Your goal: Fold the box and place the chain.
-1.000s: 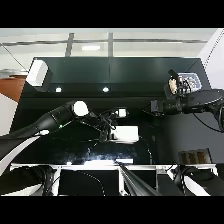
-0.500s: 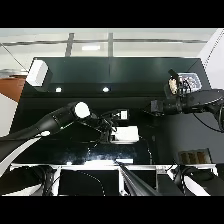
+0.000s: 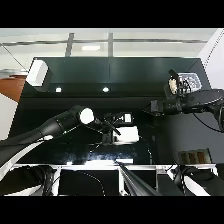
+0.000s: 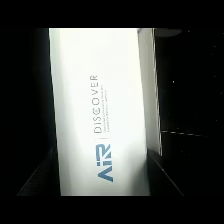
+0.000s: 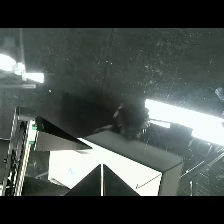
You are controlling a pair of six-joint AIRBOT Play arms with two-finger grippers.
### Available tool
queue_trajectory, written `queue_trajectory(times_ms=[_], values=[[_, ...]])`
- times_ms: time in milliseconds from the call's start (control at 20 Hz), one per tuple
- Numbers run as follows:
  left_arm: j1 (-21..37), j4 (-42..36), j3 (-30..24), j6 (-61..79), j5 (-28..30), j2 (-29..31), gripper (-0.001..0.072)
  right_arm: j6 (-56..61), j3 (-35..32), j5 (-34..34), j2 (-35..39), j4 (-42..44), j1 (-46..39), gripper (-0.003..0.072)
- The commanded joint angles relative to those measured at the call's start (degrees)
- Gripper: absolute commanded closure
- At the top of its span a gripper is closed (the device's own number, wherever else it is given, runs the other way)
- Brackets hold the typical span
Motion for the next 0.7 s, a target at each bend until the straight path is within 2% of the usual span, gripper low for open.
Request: queue_trajectory(times_ms=[0, 150, 200, 350, 500, 650], values=[[0.09, 0.83, 0.09, -1.64, 0.92, 0.00, -0.0003, 0.00, 0.07, -0.02, 0.04, 0.00, 0.00, 0.0665], [0.52, 0.96, 0.09, -1.99, -0.07, 0.00, 0.0012, 0.02, 0.07, -0.02, 0.04, 0.00, -0.02, 0.0665], [0.70, 1.29, 0.11, -1.99, -0.31, 0.00, 0.0044, 0.00, 0.07, 0.00, 0.04, 0.00, 0.00, 0.0665], [1.18, 3.50, 0.33, -2.01, -0.28, 0.02, 0.0232, 0.00, 0.07, 0.00, 0.04, 0.00, -0.02, 0.0665], [2.95, 4.37, 1.07, -3.37, -0.20, 0.02, 0.0232, 0.02, 0.07, 0.00, 0.04, 0.00, -0.02, 0.0665], [7.43, 6.80, 2.67, -9.18, -2.25, 0.11, 0.0233, 0.02, 0.07, -0.02, 0.04, 0.00, -0.02, 0.0664]])
